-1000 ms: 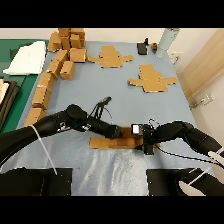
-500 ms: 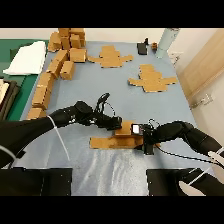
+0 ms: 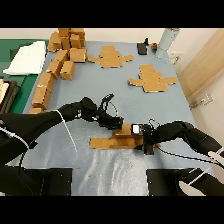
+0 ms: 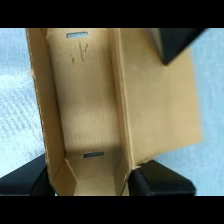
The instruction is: Fold the box.
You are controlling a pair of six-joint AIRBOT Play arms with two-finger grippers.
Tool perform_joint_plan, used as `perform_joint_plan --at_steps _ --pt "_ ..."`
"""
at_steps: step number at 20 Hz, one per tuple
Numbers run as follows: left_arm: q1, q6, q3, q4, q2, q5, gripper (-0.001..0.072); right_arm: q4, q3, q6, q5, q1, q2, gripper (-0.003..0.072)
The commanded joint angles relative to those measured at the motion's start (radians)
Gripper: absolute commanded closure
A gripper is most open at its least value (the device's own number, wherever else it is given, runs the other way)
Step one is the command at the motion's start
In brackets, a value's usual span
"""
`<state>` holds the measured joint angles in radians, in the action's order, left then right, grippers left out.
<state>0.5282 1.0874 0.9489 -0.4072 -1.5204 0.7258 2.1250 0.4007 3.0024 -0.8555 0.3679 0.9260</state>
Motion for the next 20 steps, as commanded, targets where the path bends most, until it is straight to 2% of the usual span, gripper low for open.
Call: perform_joint_plan --at_steps 1,5,9,12,14,17,20 --pt "-0.030 -0.154 0.026 0.034 0.040 0.042 0.0697 -0.001 0.000 0.000 0.001 0.000 -0.001 0.0183" --pt "-0.098 -0.289 -0.040 0.048 0.205 0.072 0.0698 -0.001 0.000 0.000 0.000 0.000 -0.001 0.0184" --pt "-0.112 -0.391 -0.246 0.051 0.420 0.088 0.0698 -0.002 0.000 0.000 0.000 0.000 -0.001 0.0183" --pt "-0.044 -0.448 -0.371 0.048 0.569 0.083 0.0698 -0.002 0.000 0.000 0.000 0.000 -0.001 0.0183" --pt "0.034 -0.449 -0.410 0.008 0.634 0.053 0.0698 -0.002 0.000 0.000 0.000 0.000 -0.001 0.0184" --pt "0.184 -0.450 -0.418 -0.183 0.673 -0.043 0.0699 -0.002 0.000 0.000 0.000 0.000 -0.001 0.0183" --pt "0.206 -0.687 -0.464 -0.191 0.672 -0.148 0.0694 -0.002 0.000 0.000 0.000 0.000 0.000 0.0184"
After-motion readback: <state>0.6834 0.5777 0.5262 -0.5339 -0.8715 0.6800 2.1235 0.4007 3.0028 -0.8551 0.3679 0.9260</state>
